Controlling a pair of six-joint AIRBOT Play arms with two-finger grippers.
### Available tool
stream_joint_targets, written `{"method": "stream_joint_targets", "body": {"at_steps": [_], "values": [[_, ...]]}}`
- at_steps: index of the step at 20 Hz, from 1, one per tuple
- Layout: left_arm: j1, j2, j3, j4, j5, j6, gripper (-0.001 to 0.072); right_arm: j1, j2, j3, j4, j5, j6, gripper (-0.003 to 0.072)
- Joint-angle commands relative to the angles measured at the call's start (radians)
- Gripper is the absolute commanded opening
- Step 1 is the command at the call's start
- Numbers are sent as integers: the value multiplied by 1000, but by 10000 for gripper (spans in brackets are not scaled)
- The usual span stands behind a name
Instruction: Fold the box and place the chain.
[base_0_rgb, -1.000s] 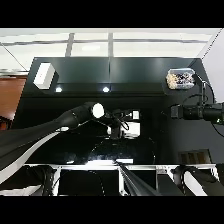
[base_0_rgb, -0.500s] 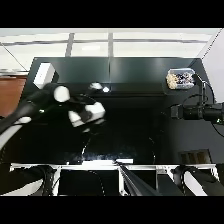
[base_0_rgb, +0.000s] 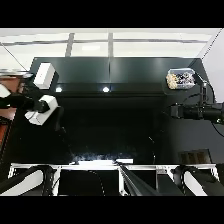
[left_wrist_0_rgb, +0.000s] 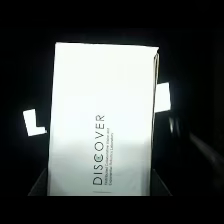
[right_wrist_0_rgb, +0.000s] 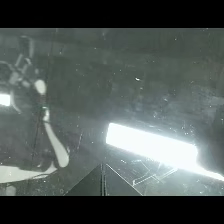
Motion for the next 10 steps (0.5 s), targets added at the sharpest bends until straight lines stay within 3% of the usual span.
{"method": "stream_joint_targets", "body": {"at_steps": [1, 3, 10], "values": [[107, -8, -1, -71, 209, 46, 374, 0, 0, 0, 1, -16, 1, 12], [107, -49, 16, -73, 258, 58, 373, 0, 0, 0, 1, -19, 1, 12], [89, -233, 138, -100, 273, 58, 375, 0, 0, 0, 4, -43, 2, 12]]}}
